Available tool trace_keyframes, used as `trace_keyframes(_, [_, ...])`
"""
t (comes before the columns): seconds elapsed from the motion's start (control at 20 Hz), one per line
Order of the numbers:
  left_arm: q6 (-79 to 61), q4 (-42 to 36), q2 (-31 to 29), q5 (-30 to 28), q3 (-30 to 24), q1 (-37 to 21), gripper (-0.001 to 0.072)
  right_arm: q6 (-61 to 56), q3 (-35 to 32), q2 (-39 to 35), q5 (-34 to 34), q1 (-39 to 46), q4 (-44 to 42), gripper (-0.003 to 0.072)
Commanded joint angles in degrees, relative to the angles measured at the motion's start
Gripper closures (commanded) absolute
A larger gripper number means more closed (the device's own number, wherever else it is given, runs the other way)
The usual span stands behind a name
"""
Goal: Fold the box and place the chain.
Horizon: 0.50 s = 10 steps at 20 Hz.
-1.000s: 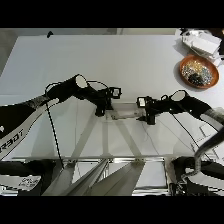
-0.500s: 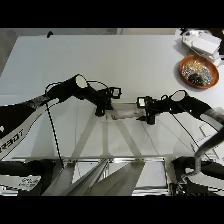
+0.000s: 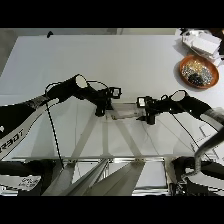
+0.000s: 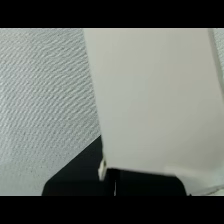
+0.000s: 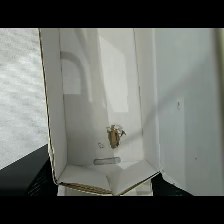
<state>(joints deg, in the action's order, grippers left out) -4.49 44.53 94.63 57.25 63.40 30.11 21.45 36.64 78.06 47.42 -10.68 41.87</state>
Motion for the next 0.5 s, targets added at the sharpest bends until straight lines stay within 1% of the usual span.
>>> trace_keyframes(0.0, [0.00,0.02,0.00,0.00,0.04,0.00,0.0697,-0.02,0.00,0.04,0.11,0.02,-0.07,0.0284])
trace_keyframes(0.45, [0.00,-0.48,-0.09,0.44,0.04,-0.02,0.0696,-0.02,-0.02,0.04,0.11,0.04,-0.07,0.0284])
